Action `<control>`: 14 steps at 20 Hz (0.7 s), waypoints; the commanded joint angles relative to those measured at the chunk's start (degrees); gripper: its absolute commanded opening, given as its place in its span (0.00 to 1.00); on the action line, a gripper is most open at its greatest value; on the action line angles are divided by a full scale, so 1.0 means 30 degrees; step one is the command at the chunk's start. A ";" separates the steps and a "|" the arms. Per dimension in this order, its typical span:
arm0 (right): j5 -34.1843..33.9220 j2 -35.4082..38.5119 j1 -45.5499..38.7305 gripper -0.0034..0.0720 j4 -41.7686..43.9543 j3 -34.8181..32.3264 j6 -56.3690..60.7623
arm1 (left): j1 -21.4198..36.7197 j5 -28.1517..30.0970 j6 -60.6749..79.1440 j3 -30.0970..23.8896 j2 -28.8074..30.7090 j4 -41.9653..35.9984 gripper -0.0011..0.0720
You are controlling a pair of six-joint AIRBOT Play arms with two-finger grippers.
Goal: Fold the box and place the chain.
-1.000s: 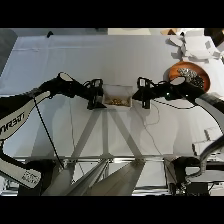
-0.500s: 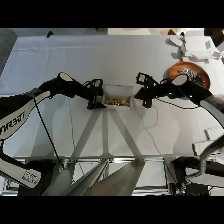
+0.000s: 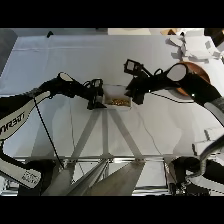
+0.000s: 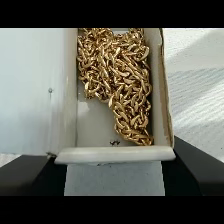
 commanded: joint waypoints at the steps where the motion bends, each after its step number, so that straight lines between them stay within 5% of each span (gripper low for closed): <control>1: 0.1209 -0.0160 0.0240 0.43 -0.2033 0.2331 0.4488 | 0.0000 0.0000 0.0007 -0.0007 0.0000 0.0000 0.31; 8: 0.2637 -0.5180 -0.1698 0.37 -0.2091 0.8043 1.2058 | 0.0000 0.0000 0.0007 -0.0007 0.0000 0.0000 0.31; 14: 0.7111 -0.8225 -0.1785 0.40 0.1785 0.9027 1.0892 | 0.0000 0.0000 0.0015 -0.0007 0.0000 0.0000 0.31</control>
